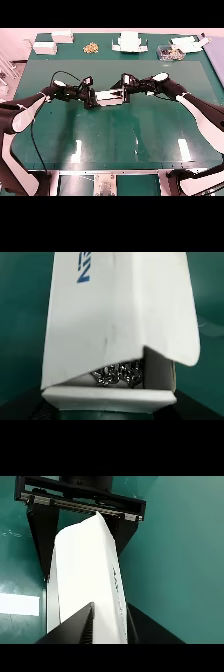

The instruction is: Fold the box and place the chain.

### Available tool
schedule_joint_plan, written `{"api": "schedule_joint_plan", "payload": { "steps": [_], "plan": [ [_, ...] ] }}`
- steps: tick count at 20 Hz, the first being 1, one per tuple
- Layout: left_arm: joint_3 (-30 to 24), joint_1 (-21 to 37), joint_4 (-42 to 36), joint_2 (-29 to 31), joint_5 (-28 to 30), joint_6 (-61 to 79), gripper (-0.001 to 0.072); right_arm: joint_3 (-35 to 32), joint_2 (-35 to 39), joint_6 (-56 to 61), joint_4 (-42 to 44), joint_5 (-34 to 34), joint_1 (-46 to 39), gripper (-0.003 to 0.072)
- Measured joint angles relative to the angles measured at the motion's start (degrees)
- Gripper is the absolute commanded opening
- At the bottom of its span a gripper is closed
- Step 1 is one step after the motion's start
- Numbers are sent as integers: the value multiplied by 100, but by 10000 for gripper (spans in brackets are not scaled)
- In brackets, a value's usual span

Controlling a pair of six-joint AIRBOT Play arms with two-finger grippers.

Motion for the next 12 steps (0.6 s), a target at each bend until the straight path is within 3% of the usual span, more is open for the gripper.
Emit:
{"api": "schedule_joint_plan", "payload": {
  "steps": [7,12],
  "plan": [
    [0,0,0,0,-2,-2,533,22,-70,-17,0,7,0,141],
    [0,0,0,0,-4,-2,533,24,-83,-22,-2,-2,0,141]
  ]
}}
